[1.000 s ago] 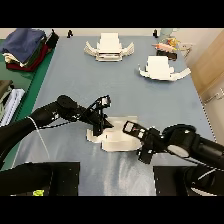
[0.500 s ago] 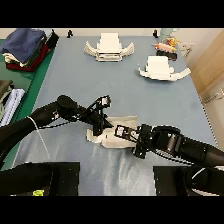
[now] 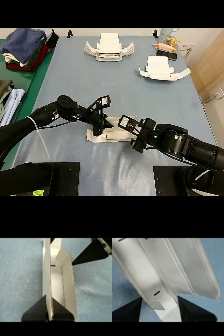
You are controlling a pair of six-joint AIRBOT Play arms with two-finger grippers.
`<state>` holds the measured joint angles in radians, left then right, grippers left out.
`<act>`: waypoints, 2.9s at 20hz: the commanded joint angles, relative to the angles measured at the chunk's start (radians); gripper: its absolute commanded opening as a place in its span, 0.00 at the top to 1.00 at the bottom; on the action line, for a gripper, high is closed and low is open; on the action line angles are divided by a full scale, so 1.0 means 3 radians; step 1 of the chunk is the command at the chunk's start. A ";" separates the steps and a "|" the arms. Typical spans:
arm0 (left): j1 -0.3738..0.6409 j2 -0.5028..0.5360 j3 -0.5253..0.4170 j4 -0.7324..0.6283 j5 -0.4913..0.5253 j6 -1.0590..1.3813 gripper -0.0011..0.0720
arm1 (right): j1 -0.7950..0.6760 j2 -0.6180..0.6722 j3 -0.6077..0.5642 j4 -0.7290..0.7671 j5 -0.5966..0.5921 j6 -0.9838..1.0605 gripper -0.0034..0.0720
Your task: Fold the box.
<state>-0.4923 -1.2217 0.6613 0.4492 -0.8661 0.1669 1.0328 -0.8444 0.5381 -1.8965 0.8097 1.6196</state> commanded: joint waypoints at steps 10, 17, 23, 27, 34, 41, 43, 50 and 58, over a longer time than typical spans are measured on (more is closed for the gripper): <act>-0.0003 -0.0001 -0.0001 0.0000 -0.0001 0.0000 0.97 | -0.1333 0.0006 0.0001 0.2140 -0.0103 -0.2983 0.00; -0.0003 -0.0001 -0.0001 0.0000 -0.0001 0.0000 0.97 | -0.1990 -0.0341 0.0003 0.3259 0.0182 -0.4789 0.00; -0.0003 -0.0001 -0.0001 0.0000 -0.0001 0.0000 0.97 | -0.1990 -0.0603 0.0003 0.3423 0.0163 -0.4856 0.00; -0.0001 -0.0001 -0.0001 0.0000 -0.0001 0.0000 0.97 | -0.1990 -0.0548 0.0003 0.3325 0.0182 -0.4648 0.00; -0.0003 -0.0001 -0.0001 0.0000 -0.0003 0.0000 0.97 | -0.2038 -0.0713 0.0003 0.3487 0.0329 -0.4991 0.00; -0.0003 -0.0001 -0.0001 0.0000 -0.0001 0.0000 0.97 | -0.2308 -0.0965 0.0001 0.3923 0.0478 -0.5730 0.00; -0.0003 -0.0001 -0.0001 0.0000 -0.0001 0.0000 0.97 | -0.2309 -0.1007 0.0001 0.3925 0.0472 -0.5762 0.00; -0.0003 -0.0001 -0.0001 0.0000 -0.0001 0.0000 0.97 | -0.2294 -0.1179 0.0000 0.3944 0.0458 -0.5843 0.05; -0.0003 -0.0001 -0.0001 0.0000 -0.0001 0.0000 0.97 | -0.2295 -0.1236 -0.0032 0.3928 0.0427 -0.5842 0.16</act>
<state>-0.4927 -1.2217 0.6609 0.4488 -0.8658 0.1677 0.3431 -1.2110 0.5350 -0.7109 0.9386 -0.1326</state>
